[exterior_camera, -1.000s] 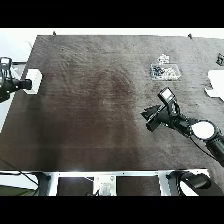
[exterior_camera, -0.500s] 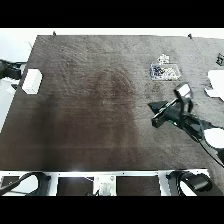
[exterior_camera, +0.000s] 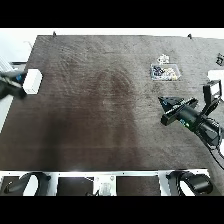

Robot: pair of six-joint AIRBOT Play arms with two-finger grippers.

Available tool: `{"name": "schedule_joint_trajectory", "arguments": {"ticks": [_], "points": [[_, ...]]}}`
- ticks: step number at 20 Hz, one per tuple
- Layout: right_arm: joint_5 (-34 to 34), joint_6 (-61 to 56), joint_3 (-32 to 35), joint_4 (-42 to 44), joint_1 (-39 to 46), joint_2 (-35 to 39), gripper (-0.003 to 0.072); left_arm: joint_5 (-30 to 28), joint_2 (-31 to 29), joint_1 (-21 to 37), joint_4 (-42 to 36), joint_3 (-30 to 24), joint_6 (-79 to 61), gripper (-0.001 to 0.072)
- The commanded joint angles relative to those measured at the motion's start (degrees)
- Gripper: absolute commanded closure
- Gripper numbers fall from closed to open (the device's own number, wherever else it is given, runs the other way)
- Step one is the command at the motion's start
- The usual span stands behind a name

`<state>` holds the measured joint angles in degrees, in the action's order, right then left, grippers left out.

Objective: Fold the box and place the chain.

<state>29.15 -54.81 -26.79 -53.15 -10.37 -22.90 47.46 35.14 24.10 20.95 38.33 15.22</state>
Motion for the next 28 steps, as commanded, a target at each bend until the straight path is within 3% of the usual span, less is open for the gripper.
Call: {"name": "schedule_joint_trajectory", "arguments": {"ticks": [1, 5, 9, 13, 19, 28], "points": [[-0.1, -0.4, 2.8, -0.1, 0.2, 0.4, 0.0678, -1.9, -12.6, 0.0, -2.4, -16.3, -1.2, 0.0696], [-7.4, 1.5, 11.8, 0.0, 0.2, 0.4, 0.0678, -2.0, -20.4, 0.0, -2.8, -29.8, 0.9, 0.0696], [-13.7, 1.4, 17.2, 0.0, 0.2, 0.4, 0.0677, -3.1, -20.7, 0.0, -3.1, -35.2, -0.4, 0.0696], [-13.5, 1.2, 18.8, 0.2, 0.2, 0.4, 0.0677, -6.0, -20.7, 0.0, -3.0, -36.7, -0.7, 0.0691], [-12.7, 1.3, 18.8, 0.1, 0.2, 0.4, 0.0677, 0.0, -20.7, 0.0, -3.1, -36.8, 2.9, 0.069], [-12.7, 1.2, 18.8, 0.1, 0.2, 0.4, 0.0677, 0.0, -20.7, 0.0, -3.4, -36.8, 4.0, 0.069]]}}
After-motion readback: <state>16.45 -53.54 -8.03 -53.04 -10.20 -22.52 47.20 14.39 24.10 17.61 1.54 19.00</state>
